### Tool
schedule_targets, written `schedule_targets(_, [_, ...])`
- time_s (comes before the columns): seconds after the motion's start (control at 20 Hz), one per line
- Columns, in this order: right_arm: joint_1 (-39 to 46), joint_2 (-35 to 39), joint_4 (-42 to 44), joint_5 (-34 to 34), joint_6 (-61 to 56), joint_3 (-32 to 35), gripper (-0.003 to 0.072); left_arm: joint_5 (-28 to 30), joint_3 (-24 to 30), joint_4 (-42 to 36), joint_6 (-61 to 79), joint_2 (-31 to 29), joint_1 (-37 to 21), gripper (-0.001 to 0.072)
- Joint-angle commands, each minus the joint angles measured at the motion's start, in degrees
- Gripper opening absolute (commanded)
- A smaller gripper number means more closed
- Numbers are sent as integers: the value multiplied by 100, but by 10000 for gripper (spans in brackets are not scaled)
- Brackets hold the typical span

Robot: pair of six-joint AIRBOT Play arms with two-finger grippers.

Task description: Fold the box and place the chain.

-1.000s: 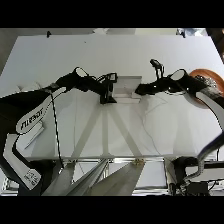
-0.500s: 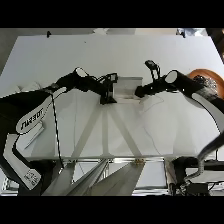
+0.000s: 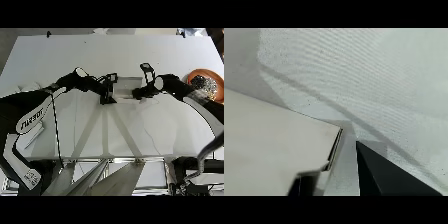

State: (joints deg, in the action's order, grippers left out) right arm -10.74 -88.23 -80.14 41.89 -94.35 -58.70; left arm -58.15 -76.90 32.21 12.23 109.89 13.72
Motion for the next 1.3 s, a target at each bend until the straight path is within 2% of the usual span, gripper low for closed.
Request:
schedule_targets(0.0, [-109, 7, -186, -46, -671, -157, 335, 11, 0, -2, -4, 0, -4, 438])
schedule_targets(0.35, [-122, -199, -452, 754, -1172, -710, 335, 11, 0, -2, -2, 0, -4, 438])
schedule_targets(0.65, [-407, -476, -706, 721, -1578, -767, 335, 9, 0, -2, -4, 0, -4, 438])
schedule_targets(0.7, [-468, -527, -767, 728, -1681, -796, 317, 11, 0, 0, -2, 0, -4, 438])
schedule_targets(0.8, [-586, -597, -894, 728, -1685, -890, 236, 9, 0, -2, -2, 0, -4, 438])
schedule_targets(0.9, [-649, -608, -1108, 789, -1690, -964, 235, 11, 0, 0, -2, 0, -4, 438])
schedule_targets(0.95, [-651, -608, -1250, 885, -1742, -994, 151, 11, 0, 0, -2, 0, -4, 438])
schedule_targets(1.0, [-651, -605, -1366, 1010, -1786, -1021, 14, 11, 0, -2, -2, 0, -4, 438])
schedule_targets(1.15, [-651, -608, -1410, 949, -1832, -1029, 17, 9, 0, -2, -2, 0, -4, 438])
schedule_targets(1.2, [-651, -605, -1331, 837, -1832, -1029, 95, 11, 0, -2, -2, 0, -4, 438])
schedule_targets(1.25, [-651, -601, -1241, 765, -1832, -1029, 257, 9, 0, -2, -4, 0, -4, 438])
